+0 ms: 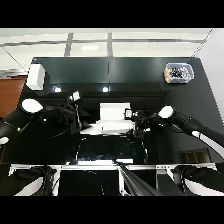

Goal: Fold the box and place the chain.

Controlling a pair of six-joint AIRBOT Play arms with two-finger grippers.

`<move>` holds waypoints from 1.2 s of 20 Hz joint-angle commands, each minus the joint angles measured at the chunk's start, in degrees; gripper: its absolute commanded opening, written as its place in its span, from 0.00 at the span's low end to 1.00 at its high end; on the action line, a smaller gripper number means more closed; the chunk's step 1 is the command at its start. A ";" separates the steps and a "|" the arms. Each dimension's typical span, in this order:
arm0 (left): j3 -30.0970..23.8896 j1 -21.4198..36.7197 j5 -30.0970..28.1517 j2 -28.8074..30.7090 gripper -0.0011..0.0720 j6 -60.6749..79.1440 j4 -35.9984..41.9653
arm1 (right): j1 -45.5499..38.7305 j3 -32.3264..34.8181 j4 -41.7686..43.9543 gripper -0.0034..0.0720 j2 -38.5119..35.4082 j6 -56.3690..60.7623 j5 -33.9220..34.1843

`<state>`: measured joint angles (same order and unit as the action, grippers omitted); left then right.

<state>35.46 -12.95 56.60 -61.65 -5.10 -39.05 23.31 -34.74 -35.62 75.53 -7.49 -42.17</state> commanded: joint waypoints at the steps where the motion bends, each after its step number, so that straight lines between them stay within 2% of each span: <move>1: -1.97 -1.40 -2.71 -1.57 0.99 18.95 -0.94 | 0.00 0.00 0.00 0.22 0.04 0.00 0.00; 6: -1.97 -5.88 -5.84 -7.65 0.99 24.22 -0.94 | 0.00 0.00 0.00 0.22 0.04 0.00 0.00; 10: -1.92 -8.52 -8.61 -8.90 0.98 24.20 0.50 | 0.00 0.00 0.00 0.22 0.04 0.00 -0.02; 12: -1.92 -8.57 -8.61 -8.94 0.93 24.20 3.93 | 0.00 0.00 0.00 0.22 0.04 0.00 0.00; 14: -1.92 -8.57 -9.05 -8.94 0.65 24.20 6.14 | 0.00 0.00 0.00 0.22 0.04 0.00 0.00; 17: -1.92 -8.57 -8.68 -8.94 0.31 24.20 7.02 | 0.00 0.00 0.00 0.22 0.04 0.00 -0.02; 21: -1.92 -9.51 -8.59 -8.96 0.31 24.17 7.28 | 0.00 0.00 0.00 0.22 0.04 0.00 0.00; 24: -1.92 -12.20 -10.47 -9.70 0.31 24.22 11.61 | 0.00 0.00 0.00 0.22 0.04 0.00 0.00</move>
<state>33.54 -23.38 47.40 -70.87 19.11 -30.85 23.31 -34.74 -35.68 75.53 -7.49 -42.17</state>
